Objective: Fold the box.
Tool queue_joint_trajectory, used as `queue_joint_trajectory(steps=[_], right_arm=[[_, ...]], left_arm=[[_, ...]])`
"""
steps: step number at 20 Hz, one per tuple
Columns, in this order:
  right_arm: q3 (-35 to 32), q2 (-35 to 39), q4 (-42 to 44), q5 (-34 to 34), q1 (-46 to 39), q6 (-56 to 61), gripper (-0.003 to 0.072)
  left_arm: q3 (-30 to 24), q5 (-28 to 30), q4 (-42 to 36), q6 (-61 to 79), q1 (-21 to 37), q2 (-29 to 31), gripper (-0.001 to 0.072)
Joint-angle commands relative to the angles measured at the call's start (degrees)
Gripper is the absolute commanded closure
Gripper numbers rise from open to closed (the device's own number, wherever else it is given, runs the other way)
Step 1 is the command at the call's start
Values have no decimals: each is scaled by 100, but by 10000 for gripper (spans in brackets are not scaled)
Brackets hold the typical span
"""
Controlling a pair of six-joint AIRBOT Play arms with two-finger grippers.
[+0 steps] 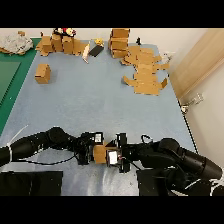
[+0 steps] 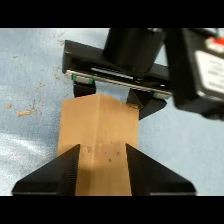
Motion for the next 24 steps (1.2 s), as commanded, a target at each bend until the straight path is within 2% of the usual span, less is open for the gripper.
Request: queue_joint_trajectory(steps=[1, 3, 8, 11, 18, 20, 21, 23, 24], right_arm=[[0, -203, -142, 129, 208, 92, 216], [-2, -286, -367, 205, 321, 304, 216], [0, -293, -2282, 376, 807, 2076, 211], [0, -260, -2918, 496, 988, 2474, 212], [11, 26, -3119, 555, 994, 2472, 240], [11, 28, -3121, 553, 994, 2472, 317], [11, 28, -3121, 570, 994, 2472, 317], [11, 28, -3180, 568, 994, 2472, 381], [11, 26, -3228, 568, 994, 2472, 388]], left_arm=[[0, 2, 0, 2, -2, -2, 188], [0, 2, 2, 2, -2, -2, 187], [0, 2, 2, 2, -2, -2, 188], [0, 2, 2, 2, -2, -2, 187], [0, 2, 2, 2, -2, -2, 188], [0, 2, 2, 2, -2, -2, 188], [0, 2, 2, 2, -2, -2, 188], [0, 2, 2, 2, -2, -2, 188], [0, 2, 2, 2, -2, -2, 188]])
